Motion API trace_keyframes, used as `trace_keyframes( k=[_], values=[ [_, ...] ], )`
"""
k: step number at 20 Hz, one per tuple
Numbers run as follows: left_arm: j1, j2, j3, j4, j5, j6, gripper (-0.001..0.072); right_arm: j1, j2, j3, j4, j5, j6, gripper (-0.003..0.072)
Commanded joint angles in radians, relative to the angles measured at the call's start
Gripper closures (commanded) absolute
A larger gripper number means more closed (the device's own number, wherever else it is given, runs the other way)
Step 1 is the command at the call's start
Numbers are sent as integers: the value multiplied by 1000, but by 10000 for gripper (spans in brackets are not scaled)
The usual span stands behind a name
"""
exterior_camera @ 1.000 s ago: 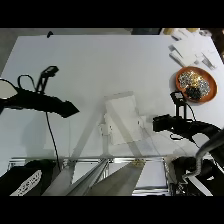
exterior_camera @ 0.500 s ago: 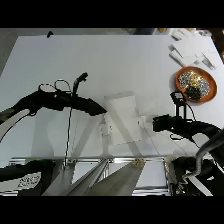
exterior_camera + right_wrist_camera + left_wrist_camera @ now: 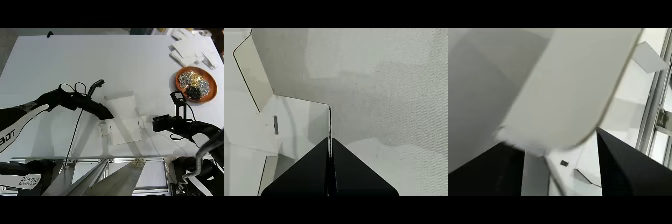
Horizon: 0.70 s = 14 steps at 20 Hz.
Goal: Fold the box and place the chain.
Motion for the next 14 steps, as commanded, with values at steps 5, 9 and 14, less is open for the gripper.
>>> trace_keyframes(
  k=[5, 9, 14],
  values=[
    [-77, -5, 5, 11, 84, 10, 503, 1, 1, 0, -1, 0, -2, 668],
    [-67, 18, 5, 45, 102, 171, 708, 1, 1, 0, 9, 8, -1, 667],
    [-69, 99, 21, 47, 131, 557, 707, 1, 3, 81, 42, 30, -8, 289]
  ],
)
